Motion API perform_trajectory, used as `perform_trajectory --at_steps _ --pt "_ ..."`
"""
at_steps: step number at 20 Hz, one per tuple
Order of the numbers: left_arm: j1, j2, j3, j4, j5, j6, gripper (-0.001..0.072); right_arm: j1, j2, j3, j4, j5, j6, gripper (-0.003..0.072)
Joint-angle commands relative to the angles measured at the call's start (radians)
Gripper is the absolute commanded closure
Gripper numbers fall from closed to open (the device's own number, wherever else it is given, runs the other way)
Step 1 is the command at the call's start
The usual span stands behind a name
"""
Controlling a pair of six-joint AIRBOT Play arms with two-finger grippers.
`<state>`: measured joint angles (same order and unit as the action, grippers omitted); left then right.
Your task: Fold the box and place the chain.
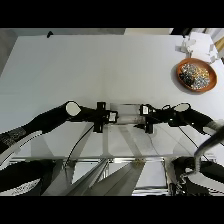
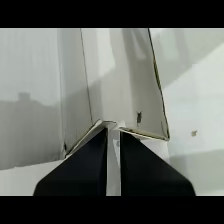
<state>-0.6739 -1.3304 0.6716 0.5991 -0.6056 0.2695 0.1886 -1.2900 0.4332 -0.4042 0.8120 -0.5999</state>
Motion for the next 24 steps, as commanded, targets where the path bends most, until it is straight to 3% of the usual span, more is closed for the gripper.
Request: perform_trajectory --at_steps 1,5,6,8,13,14,17,19,20,24 --pt "-0.019 -0.001 0.000 -0.051 0.019 0.000 0.0630 0.000 0.000 0.001 0.000 0.000 0.000 0.0284" --pt "-0.027 -0.009 0.000 -0.090 0.041 -0.003 0.0617 0.000 0.000 0.001 0.000 0.000 0.000 0.0284" --pt "-0.027 -0.014 0.000 -0.090 0.044 -0.006 0.0573 0.000 0.000 0.001 0.000 0.000 0.000 0.0284" --pt "-0.027 -0.022 0.000 -0.090 0.046 -0.007 0.0304 0.000 0.000 0.001 0.000 0.000 0.000 0.0284" --pt "-0.027 -0.028 0.000 -0.090 0.049 -0.008 0.0298 0.000 0.000 0.001 0.000 0.000 0.000 0.0284" --pt "-0.026 -0.025 0.000 -0.090 0.048 -0.008 0.0303 0.000 0.000 0.001 0.000 0.000 0.000 0.0284" --pt "-0.013 0.024 0.000 -0.086 0.032 -0.056 0.0562 0.000 0.000 0.001 0.000 0.000 0.000 0.0284" --pt "0.011 0.092 0.000 -0.044 0.019 -0.178 0.0591 0.000 0.000 0.001 0.000 0.000 0.000 0.0284" --pt "0.031 0.134 0.000 0.002 0.005 -0.272 0.0696 0.000 0.000 0.001 0.000 0.000 0.000 0.0284" --pt "0.117 0.293 0.000 0.219 -0.097 -0.796 0.0707 0.000 0.000 0.001 0.000 0.000 0.000 0.0284"
